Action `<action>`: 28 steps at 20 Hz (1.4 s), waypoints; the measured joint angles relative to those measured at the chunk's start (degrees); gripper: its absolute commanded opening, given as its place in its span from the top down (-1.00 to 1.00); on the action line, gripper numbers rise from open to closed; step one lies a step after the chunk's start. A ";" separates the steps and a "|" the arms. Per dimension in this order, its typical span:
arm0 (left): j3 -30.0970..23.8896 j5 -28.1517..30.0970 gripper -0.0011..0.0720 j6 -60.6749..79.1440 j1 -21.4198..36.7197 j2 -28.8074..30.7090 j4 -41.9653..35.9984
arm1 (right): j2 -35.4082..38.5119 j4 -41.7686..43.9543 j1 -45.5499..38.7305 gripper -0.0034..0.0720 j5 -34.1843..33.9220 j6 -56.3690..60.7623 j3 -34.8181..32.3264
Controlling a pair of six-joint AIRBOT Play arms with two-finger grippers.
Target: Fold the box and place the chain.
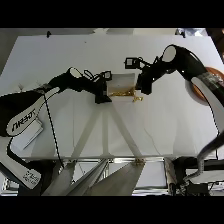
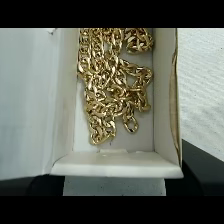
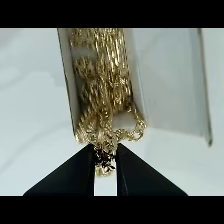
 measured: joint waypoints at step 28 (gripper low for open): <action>0.00 0.00 -0.11 0.00 0.00 0.02 -0.02 | -7.80 -6.19 -2.56 0.05 3.17 3.26 -0.33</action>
